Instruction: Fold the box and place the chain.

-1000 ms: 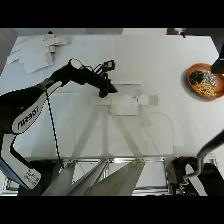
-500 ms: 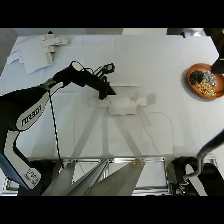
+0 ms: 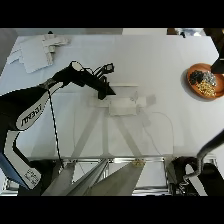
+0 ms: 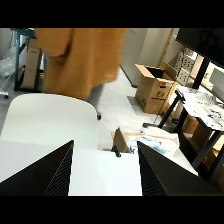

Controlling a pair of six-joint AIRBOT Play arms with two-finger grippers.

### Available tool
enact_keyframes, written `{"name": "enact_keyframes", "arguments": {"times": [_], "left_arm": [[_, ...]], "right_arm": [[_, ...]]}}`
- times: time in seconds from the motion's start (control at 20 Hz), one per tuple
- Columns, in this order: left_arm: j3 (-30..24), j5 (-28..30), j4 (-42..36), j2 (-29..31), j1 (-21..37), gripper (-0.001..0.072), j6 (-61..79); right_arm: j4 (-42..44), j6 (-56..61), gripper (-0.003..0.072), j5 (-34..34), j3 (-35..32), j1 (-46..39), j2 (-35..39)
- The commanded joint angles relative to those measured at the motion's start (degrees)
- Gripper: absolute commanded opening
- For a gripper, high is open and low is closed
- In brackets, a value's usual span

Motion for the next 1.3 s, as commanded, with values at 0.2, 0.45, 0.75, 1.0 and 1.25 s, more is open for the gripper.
{"name": "enact_keyframes", "arguments": {"times": [0.2, 0.45, 0.75, 1.0, 1.25], "left_arm": [[-0.02, -0.02, 0.2, -0.04, -0.09, 0.0008, -0.02], [-0.02, -0.02, 0.2, -0.04, -0.09, 0.0008, -0.02], [-0.02, -0.02, 0.2, -0.04, -0.09, 0.0008, -0.02], [-0.02, -0.02, 0.2, -0.04, -0.09, 0.0008, -0.02], [-0.02, -0.02, 0.2, -0.04, -0.09, 0.0009, -0.02]], "right_arm": [[0.02, 0.02, 0.0404, 0.02, 0.04, 0.0, 0.04], [0.0, 0.0, 0.0404, 0.02, 0.04, 0.0, 0.04], [0.48, 0.55, 0.0404, 1.07, 0.04, 0.0, 0.04], [3.08, 8.17, 0.04, 21.22, 0.2, 0.02, 0.02], [-9.44, 5.7, 0.0433, 48.96, 0.2, 0.02, 0.02]]}}
